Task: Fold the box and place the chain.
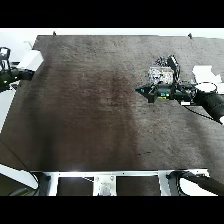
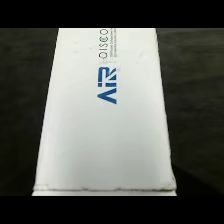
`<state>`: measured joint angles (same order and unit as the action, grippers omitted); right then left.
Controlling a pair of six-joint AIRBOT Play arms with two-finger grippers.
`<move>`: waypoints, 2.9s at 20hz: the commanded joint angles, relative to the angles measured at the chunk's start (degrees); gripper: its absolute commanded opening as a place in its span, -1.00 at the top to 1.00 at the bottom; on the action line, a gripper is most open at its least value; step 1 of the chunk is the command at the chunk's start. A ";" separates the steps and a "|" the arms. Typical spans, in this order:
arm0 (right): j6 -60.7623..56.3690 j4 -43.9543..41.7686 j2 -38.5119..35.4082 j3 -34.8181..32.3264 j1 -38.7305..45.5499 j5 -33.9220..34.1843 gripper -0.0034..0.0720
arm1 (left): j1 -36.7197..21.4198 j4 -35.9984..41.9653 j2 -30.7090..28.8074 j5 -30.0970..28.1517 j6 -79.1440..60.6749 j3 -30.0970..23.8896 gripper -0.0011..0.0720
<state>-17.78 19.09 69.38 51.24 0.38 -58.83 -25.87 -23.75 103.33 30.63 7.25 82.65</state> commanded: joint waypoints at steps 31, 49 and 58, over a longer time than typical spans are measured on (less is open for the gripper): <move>-0.17 -4.35 0.37 -1.84 -1.51 2.51 0.88 | -1.38 3.67 11.26 -8.57 -3.50 2.62 0.93; -0.17 -5.18 0.39 -1.84 -1.49 2.51 0.38 | -1.38 2.99 10.62 -14.01 -4.31 2.60 -0.97; -0.17 -5.18 0.39 -1.84 -1.49 4.20 0.17 | -2.80 -0.94 10.29 -4.74 -4.24 3.43 -1.00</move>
<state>-17.96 13.89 69.73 49.43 -1.13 -55.29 -27.86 -23.44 113.67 20.62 2.85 85.82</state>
